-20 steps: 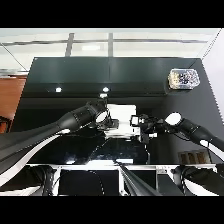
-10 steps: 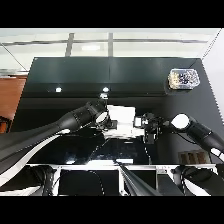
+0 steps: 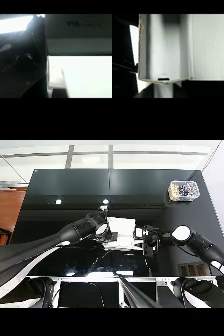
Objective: Fold the box and place the chain.
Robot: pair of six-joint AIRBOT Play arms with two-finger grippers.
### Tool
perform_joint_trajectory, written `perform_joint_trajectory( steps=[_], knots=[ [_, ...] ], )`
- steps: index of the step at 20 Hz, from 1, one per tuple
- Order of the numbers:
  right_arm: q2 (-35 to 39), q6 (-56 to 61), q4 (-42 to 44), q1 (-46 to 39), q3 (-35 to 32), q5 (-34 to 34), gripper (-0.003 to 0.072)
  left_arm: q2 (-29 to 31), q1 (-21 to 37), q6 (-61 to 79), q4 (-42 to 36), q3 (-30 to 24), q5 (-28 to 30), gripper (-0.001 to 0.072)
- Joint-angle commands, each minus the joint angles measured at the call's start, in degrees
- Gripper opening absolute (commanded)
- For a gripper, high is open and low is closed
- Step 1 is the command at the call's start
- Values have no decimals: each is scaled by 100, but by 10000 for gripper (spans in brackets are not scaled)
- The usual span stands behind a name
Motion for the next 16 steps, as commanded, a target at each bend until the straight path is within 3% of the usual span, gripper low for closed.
perform_joint_trajectory(
  steps=[1, 7, 11, 15, 16],
  knots=[
    [-35, -20, 203, 7, -61, 24, 129, 0, 4, -7, -55, -2, 22, 29],
    [-319, -28, 1078, 210, -83, -380, 130, 0, 4, -7, -55, -2, 20, 29],
    [-479, 2, 1121, 363, -85, -815, 129, 0, 4, -7, -66, -2, 20, 30],
    [-479, 223, 1121, 350, -87, -686, 135, 0, 4, -7, -66, -2, 20, 30],
    [-479, 302, 1128, 350, -87, -732, 314, 0, 4, -7, -66, -2, 20, 30]
  ],
)
